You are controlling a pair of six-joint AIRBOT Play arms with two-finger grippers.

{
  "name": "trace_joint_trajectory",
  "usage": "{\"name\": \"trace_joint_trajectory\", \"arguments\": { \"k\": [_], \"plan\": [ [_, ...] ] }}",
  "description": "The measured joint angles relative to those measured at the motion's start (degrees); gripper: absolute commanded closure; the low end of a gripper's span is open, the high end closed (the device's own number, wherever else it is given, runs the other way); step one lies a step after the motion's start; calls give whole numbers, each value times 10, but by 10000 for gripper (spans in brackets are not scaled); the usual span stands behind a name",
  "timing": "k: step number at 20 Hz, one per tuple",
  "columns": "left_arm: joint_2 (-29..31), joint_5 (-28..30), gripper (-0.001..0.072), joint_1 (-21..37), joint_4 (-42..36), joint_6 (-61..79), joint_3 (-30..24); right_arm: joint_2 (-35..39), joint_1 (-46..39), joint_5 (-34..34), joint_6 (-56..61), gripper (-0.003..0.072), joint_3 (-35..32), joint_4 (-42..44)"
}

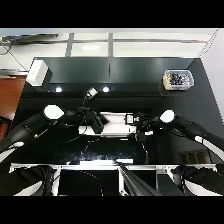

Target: Fold the box and place the chain.

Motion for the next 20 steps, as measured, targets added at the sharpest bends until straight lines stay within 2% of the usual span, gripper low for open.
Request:
{"name": "trace_joint_trajectory", "arguments": {
  "k": [3,6,9,12,16,18,19,20],
  "plan": [
    [-34,102,683,-1,-63,39,-10,0,0,0,0,201,0,0],
    [-72,128,683,-1,-87,63,-13,0,0,0,0,201,0,0],
    [-100,113,684,0,-83,82,-9,0,0,0,0,201,0,0],
    [-103,98,684,6,-38,98,4,0,0,0,-1,201,0,0],
    [-53,76,683,54,39,106,25,0,0,0,-1,201,0,0],
    [-17,33,655,92,70,108,30,0,0,0,0,201,0,0],
    [-5,-3,435,110,89,111,30,0,0,0,0,201,0,0],
    [3,-37,106,123,114,116,31,0,0,0,0,201,0,0]
  ]
}}
